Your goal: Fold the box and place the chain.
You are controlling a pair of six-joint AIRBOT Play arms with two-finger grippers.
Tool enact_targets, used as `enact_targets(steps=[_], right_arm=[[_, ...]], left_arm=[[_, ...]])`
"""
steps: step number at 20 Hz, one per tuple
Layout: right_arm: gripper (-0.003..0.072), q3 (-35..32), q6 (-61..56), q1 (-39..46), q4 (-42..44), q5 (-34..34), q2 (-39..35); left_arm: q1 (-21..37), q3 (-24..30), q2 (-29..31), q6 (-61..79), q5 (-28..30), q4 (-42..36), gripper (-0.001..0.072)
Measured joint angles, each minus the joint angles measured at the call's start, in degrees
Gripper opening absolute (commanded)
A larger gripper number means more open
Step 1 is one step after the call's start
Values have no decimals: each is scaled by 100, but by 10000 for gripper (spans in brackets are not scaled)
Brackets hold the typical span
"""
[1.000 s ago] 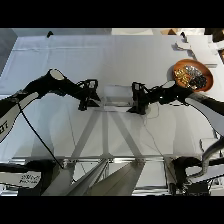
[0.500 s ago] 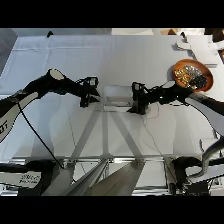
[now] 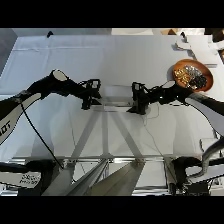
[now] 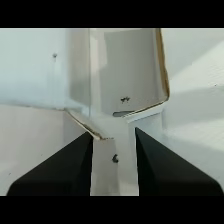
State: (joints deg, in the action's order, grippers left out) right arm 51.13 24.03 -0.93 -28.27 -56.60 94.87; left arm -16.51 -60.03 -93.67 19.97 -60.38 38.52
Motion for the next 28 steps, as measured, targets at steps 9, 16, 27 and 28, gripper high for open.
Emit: enact_targets(steps=[9, 16, 27, 28], right_arm=[[530, -2, 0, 0, 0, 2, 0], [530, -2, 0, 0, 0, 0, 0], [530, -2, 2, 0, -4, -4, 0], [530, -2, -2, 0, -2, 7, 0]], left_arm=[[-103, 0, -92, 306, 212, -52, 130], [-105, 0, -96, 345, 72, -85, 10], [-170, 2, -337, 339, 7, -898, 386], [-177, 2, -345, 332, 4, -901, 405]])
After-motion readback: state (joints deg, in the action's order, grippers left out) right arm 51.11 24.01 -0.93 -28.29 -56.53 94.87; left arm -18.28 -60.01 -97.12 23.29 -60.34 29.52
